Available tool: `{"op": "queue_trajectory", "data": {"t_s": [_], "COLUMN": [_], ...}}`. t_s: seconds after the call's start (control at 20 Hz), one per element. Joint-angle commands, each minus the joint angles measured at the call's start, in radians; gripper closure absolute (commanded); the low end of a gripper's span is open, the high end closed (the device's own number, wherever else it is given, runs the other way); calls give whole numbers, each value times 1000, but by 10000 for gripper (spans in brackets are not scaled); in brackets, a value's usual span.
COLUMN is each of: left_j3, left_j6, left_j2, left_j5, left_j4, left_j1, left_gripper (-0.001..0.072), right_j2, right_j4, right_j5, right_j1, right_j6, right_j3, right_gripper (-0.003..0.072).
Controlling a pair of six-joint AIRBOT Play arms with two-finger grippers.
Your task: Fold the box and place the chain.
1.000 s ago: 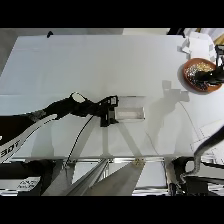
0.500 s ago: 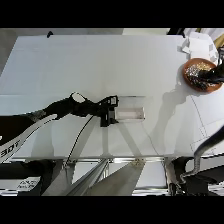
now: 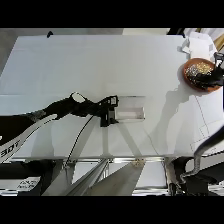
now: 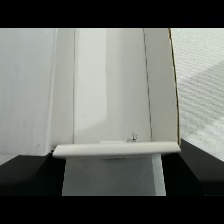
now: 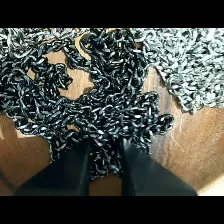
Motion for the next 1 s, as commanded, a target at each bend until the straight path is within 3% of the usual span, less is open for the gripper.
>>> {"op": "queue_trajectory", "data": {"t_s": [0.0, 0.15, 0.2, 0.25, 0.7, 0.95], "left_j3": [0, 0, 0, 0, 0, 0], "left_j6": [0, 0, 0, 0, 0, 0], "left_j2": [0, 0, 0, 0, 0, 0], "left_j5": [0, 0, 0, 0, 0, 0], "left_j4": [0, 0, 0, 0, 0, 0], "left_j1": [0, 0, 0, 0, 0, 0], "left_gripper": [624, 624, 624, 624, 624, 624], "right_j2": [-4, -4, -4, -3, 205, 366], "right_j4": [-7, -11, -11, -11, -8, 193], "right_j5": [-19, -24, -23, -19, -15, 59], "right_j1": [-1, -1, -1, -1, 4, 9], "right_j6": [-1, -21, -26, -27, -167, -295], "right_j3": [1, 1, 1, 1, 5, 5], "right_gripper": [516, 548, 634, 670, 671, 671]}}
